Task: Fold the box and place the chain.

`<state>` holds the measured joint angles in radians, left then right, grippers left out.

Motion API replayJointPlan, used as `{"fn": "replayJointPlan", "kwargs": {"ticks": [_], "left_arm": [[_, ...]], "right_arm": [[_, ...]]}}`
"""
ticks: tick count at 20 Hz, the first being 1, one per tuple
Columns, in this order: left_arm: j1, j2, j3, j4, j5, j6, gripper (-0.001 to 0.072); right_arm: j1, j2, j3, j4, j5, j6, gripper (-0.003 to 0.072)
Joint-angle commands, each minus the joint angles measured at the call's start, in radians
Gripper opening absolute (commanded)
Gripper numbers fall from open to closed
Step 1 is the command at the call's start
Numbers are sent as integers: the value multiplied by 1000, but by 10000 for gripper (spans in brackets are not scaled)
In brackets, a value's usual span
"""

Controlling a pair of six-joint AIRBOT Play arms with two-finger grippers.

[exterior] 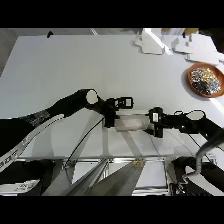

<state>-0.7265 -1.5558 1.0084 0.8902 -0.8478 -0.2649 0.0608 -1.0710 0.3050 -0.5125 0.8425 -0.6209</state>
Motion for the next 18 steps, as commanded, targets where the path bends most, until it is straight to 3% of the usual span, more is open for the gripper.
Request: {"fn": "replayJointPlan", "kwargs": {"ticks": [1,13,16,18], "left_arm": [[0,1,0,0,2,-1,10],[0,1,0,0,2,-1,10],[0,1,0,0,2,-1,10],[0,1,0,0,2,-1,10]], "right_arm": [[15,-47,0,21,21,-39,670],[15,-61,0,61,46,-35,631],[15,-61,0,64,32,-35,524],[15,-61,0,63,26,-35,510]]}}
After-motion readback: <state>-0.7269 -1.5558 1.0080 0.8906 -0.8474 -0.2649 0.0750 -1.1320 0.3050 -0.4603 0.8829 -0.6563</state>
